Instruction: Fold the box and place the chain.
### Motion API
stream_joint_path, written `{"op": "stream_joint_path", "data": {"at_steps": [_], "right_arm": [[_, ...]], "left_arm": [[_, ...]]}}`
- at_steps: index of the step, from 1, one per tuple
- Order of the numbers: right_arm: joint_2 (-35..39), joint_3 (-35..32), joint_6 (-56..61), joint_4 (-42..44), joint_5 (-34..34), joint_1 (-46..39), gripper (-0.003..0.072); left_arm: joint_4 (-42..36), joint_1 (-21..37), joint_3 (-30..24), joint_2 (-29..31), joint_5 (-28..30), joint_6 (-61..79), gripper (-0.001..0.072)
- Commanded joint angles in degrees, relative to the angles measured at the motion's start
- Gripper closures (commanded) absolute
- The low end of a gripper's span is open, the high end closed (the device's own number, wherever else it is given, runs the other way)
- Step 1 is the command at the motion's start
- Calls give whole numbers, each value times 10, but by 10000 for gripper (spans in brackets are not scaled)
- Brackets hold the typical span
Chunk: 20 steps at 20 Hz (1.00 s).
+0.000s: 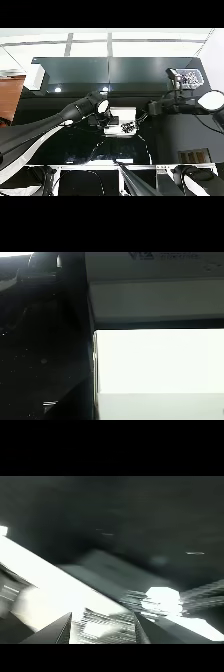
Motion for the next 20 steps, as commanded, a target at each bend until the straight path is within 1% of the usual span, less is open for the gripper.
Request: {"op": "stream_joint_path", "data": {"at_steps": [1,2,3,5,7,8,9,12,15,20], "right_arm": [[21,-25,-152,-110,3,-27,243],[21,-53,-174,-108,-35,-27,240],[21,-82,-186,-100,-71,-27,-21],[21,-133,-257,-102,-112,-18,-26],[20,-162,-391,-99,-133,4,-26],[15,-168,-469,-84,-133,16,-25],[4,-168,-522,-63,-132,26,-18],[-51,-167,-684,21,-133,34,-18],[-96,-157,-711,108,-131,34,-18],[-114,-152,-776,110,-131,44,-18]], "left_arm": [[0,0,1,0,-2,0,678],[0,0,1,0,-2,0,678],[0,0,1,0,-2,0,678],[0,0,1,0,-2,0,678],[0,0,1,0,-2,0,678],[0,0,1,0,0,0,678],[0,0,1,0,0,0,678],[0,0,1,0,-2,0,678],[0,0,1,0,-5,0,678],[0,0,1,0,-4,0,678]]}}
